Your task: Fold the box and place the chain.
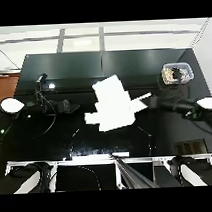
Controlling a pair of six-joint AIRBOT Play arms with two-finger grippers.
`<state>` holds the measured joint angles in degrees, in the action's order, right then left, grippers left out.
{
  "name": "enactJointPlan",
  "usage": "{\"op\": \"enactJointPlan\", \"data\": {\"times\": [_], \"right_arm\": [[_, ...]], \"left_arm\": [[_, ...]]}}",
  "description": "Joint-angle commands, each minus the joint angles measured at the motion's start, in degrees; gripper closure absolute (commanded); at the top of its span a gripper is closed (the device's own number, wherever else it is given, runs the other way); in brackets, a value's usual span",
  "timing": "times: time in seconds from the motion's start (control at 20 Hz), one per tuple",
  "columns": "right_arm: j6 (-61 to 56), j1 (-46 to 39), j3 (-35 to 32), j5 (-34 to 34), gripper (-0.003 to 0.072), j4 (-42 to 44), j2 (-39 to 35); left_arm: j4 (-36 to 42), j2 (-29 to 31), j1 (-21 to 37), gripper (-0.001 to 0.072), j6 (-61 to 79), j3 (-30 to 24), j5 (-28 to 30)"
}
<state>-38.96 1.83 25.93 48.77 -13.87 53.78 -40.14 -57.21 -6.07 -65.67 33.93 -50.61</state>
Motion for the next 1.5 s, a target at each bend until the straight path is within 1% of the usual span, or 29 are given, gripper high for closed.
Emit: {"op": "enactJointPlan", "data": {"times": [0.0, 0.1, 0.25, 0.35, 0.45, 0.7, 0.85, 0.95, 1.0, 1.1, 1.2, 1.25, 1.3, 1.35, 1.4, 1.45], "right_arm": [[3.5, 12.9, -4.2, -11.15, 0.0676, 2.75, -2.95], [3.43, 15.61, -4.2, -13.0, 0.0675, 2.91, -2.95], [3.41, 16.63, -4.2, -12.85, 0.0675, 2.91, -2.95], [3.41, 16.63, -4.17, -12.9, 0.0675, 2.91, -2.95], [3.41, 16.63, -4.17, -12.87, 0.0675, 2.91, -2.95], [3.41, 16.61, -4.17, -13.0, 0.0675, 2.89, -2.95], [3.41, 16.61, -4.17, -13.07, 0.0675, 2.89, -2.95], [3.41, 16.61, -4.17, -13.07, 0.0675, 2.89, -2.95], [3.43, 16.61, -4.17, -13.07, 0.0675, 2.89, -2.95], [3.43, 16.61, -4.17, -13.16, 0.0675, 2.86, -2.95], [3.41, 16.61, -4.17, -13.66, 0.0674, 2.84, -2.95], [3.41, 16.61, -4.17, -14.12, 0.0674, 2.86, -2.95], [3.41, 16.61, -4.17, -14.49, 0.0674, 2.86, -2.95], [3.41, 16.59, -4.15, -14.84, 0.0672, 2.84, -2.95], [3.28, 16.33, -4.07, -15.19, 0.0597, 2.86, -2.97], [2.27, 15.37, -3.78, -15.21, 0.0357, 2.84, -2.97]], "left_arm": [[10.86, -5.9, -0.79, 0.0001, 7.02, -0.33, -1.01], [15.45, -10.45, 0.0, 0.0001, 11.96, -0.24, -1.57], [21.24, -18.18, -0.42, 0.0001, 25.07, 1.33, -8.13], [21.29, -22.8, -1.29, 0.0001, 26.64, 3.08, -9.25], [21.29, -26.03, -1.44, 0.0001, 27.47, 4.85, -11.08], [21.16, -29.33, -1.4, 0.0002, 36.24, 7.54, -19.85], [21.14, -29.49, -1.4, 0.0004, 40.54, 7.54, -22.05], [21.09, -29.49, -1.33, 0.0029, 42.86, 7.54, -22.77], [21.05, -29.49, -1.33, 0.0101, 43.76, 7.54, -22.84], [20.68, -29.49, -1.31, 0.0272, 44.57, 7.54, -22.71], [20.46, -29.51, -1.33, 0.0416, 44.72, 7.54, -22.71], [20.46, -29.51, -1.33, 0.0541, 44.72, 7.54, -22.75], [20.46, -29.51, -1.33, 0.0604, 44.74, 7.54, -22.91], [20.46, -29.51, -1.33, 0.0606, 44.72, 7.54, -23.1], [20.39, -29.49, -1.33, 0.0648, 44.76, 7.54, -23.28], [19.96, -29.49, -1.33, 0.0683, 45.03, 7.69, -23.41]]}}
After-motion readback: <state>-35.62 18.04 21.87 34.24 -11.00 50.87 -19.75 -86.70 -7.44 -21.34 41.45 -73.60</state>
